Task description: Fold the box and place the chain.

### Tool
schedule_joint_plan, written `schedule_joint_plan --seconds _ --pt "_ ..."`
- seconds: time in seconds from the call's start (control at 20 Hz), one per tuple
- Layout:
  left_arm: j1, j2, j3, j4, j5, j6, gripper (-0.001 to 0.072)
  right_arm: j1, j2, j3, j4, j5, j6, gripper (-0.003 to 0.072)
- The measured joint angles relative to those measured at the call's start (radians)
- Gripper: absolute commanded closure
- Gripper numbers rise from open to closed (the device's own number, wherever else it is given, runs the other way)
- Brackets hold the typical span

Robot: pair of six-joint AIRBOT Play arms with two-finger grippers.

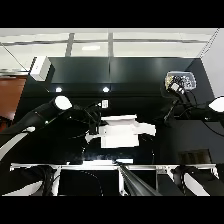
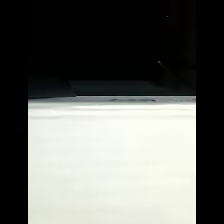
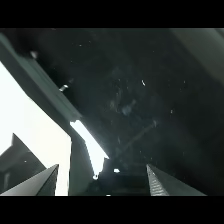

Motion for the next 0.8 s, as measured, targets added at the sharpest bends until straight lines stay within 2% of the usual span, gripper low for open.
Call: schedule_joint_plan --seconds 0.25,0.8 --pt "-0.004 -0.053 -0.002 0.097 0.001 0.023 0.0681 0.088 0.0 -0.005 -0.006 -0.024 -0.019 0.0048" --pt "-0.005 -0.071 -0.002 0.137 0.003 0.029 0.0681 0.339 -0.001 -0.14 -0.009 -0.117 -0.053 0.0048"
